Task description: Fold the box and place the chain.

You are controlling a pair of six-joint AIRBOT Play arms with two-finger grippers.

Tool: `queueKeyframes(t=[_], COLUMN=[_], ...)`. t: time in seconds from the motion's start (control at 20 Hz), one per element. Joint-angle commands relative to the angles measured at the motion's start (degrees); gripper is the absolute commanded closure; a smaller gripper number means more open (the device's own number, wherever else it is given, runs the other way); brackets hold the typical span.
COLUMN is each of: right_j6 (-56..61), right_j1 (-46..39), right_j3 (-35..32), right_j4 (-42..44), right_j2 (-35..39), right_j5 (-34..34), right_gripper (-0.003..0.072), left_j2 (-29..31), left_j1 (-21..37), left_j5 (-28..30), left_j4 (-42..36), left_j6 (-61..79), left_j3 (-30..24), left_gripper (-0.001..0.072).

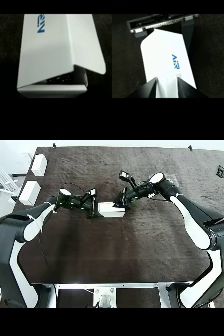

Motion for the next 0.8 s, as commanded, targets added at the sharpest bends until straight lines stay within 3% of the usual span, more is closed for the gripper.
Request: queueKeyframes(t=[0.0, 0.35, 0.75], right_j6=[-0.26, -0.24, -0.22], right_j1=[-0.04, 0.20, 1.97], right_j3=[0.02, 2.21, 2.03], right_j4=[-0.59, -0.02, -5.31], right_j2=[-0.04, -0.04, -0.52], right_j5=[-2.08, -2.05, -4.15], right_gripper=[0.0399, 0.0400, 0.0401], left_j2=[0.02, 0.02, 0.02], left_j1=[0.02, 0.02, 0.02], left_j5=[-0.09, -0.09, -0.09], left_j4=[0.09, 0.09, 0.09], left_j6=[0.17, 0.17, 0.17], left_j3=[0.00, 0.00, 0.00], left_gripper=[0.0251, 0.0252, 0.0251])
